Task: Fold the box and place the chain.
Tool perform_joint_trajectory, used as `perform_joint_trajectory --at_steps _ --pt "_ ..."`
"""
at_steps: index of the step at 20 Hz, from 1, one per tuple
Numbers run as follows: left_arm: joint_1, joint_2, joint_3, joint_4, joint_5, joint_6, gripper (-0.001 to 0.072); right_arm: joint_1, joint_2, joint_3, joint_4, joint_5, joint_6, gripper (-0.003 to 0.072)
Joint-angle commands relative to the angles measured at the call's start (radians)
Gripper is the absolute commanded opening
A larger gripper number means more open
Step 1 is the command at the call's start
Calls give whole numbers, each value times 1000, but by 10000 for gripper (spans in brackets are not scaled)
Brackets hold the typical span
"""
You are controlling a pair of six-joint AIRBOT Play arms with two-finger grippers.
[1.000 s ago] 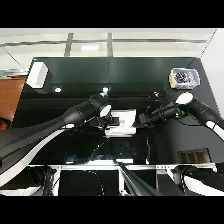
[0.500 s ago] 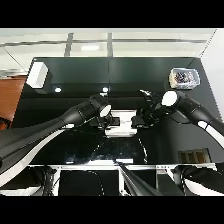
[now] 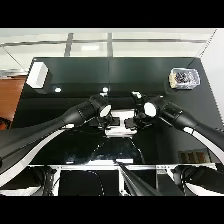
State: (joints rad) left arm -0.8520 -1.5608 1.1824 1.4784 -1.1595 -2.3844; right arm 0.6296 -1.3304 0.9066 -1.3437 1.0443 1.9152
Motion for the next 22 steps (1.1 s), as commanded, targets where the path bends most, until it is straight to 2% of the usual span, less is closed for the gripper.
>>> perform_joint_trajectory --at_steps 1,4,7,8,9,10,11,16,17,18,19,22 --pt "1 0 1 1 0 0 24 40 -21 22 -98 8 155 360" --pt "1 0 1 1 0 0 25 39 -34 22 -111 10 184 359" --pt "1 0 1 1 -1 1 25 39 -47 22 -100 6 200 284" --pt "1 0 1 1 -1 0 25 39 -47 22 -97 3 201 217" --pt "1 0 1 1 -1 0 25 39 -47 22 -93 3 201 212" --pt "1 0 1 1 -1 1 25 39 -47 22 -88 3 201 135" --pt "1 0 1 1 -1 1 25 39 -47 22 -85 3 201 14" --pt "1 0 1 1 0 1 25 39 -47 22 -67 -2 201 15" --pt "1 0 1 1 0 1 25 39 -46 22 -56 -2 201 47" --pt "1 0 1 1 0 1 25 37 -45 22 -49 0 201 216" --pt "1 0 1 1 0 1 24 37 -45 22 -44 5 200 282" --pt "1 0 1 1 0 0 24 37 -45 22 -45 6 197 258"
